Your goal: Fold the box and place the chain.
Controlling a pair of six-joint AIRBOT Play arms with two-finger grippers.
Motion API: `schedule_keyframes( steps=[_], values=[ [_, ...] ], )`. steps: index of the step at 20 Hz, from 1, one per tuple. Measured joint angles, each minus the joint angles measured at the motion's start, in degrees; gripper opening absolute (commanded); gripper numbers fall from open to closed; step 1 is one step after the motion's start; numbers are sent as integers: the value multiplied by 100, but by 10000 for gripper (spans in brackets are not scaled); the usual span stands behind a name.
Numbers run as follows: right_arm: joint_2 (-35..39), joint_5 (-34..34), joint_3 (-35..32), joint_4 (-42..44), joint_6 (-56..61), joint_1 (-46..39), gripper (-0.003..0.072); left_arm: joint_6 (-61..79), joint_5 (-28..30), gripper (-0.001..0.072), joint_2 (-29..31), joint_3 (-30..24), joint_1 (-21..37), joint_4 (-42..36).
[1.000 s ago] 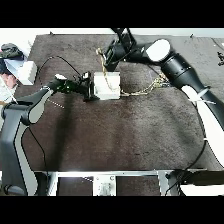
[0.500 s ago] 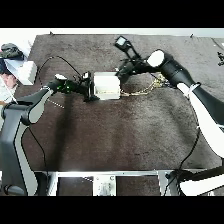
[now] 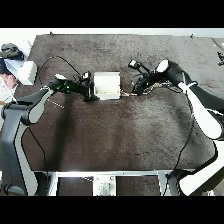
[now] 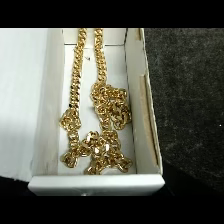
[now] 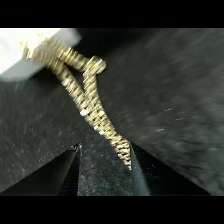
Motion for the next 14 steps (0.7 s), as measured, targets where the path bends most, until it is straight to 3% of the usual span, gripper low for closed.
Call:
schedule_keyframes(
  steps=[14],
  values=[
    [-431,-210,251,-57,-699,105,361,2,-2,468,2,0,0,-2]
  ],
)
